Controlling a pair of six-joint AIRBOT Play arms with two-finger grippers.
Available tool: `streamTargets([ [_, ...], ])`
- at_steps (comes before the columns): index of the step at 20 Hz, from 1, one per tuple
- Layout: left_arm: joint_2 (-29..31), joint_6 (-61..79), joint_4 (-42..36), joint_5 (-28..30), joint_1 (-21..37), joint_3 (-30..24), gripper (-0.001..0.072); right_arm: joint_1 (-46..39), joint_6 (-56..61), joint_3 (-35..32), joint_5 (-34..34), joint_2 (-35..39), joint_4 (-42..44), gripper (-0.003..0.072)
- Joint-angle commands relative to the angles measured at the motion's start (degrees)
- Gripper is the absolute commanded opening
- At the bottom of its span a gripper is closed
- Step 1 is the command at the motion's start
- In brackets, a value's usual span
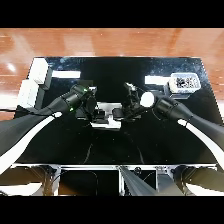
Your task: Fold the box and place the chain.
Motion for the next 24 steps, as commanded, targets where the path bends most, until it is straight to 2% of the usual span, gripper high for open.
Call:
streamTargets([
  [1, -0.02, 0.02, 0.07, -0.15, 0.02, 0.0, 0.0024, 5.62, 17.22, 3.58, 3.32, -0.24, -18.34, 0.0506],
  [3, -0.02, 0.02, 0.07, -0.39, 0.02, 0.0, 0.0024, 6.54, 20.98, 4.55, 5.03, -0.76, -20.94, 0.0506],
  [7, -0.02, 0.02, 0.09, -0.44, 0.02, 0.0, 0.0024, 6.56, 23.67, 5.81, 6.29, -1.42, -20.94, 0.0506],
  [11, -0.02, 0.02, 0.04, -0.46, 0.02, 0.0, 0.0024, 6.58, 23.93, 7.93, 7.04, -2.4, -20.74, 0.0489],
  [16, -0.02, 0.02, 0.0, -0.15, 0.02, 0.0, 0.0024, 8.09, 22.53, 12.76, 12.87, -7.13, -21.16, 0.0489],
  [22, -0.02, 0.02, 0.0, -0.09, 0.02, 0.0, 0.0025, 8.57, 23.5, 12.83, 13.31, -9.64, -23.69, 0.0487],
  [24, -0.02, 0.02, -0.02, -0.09, 0.02, 0.0, 0.0024, 8.57, 23.47, 12.83, 12.92, -9.75, -24.37, 0.0346],
])
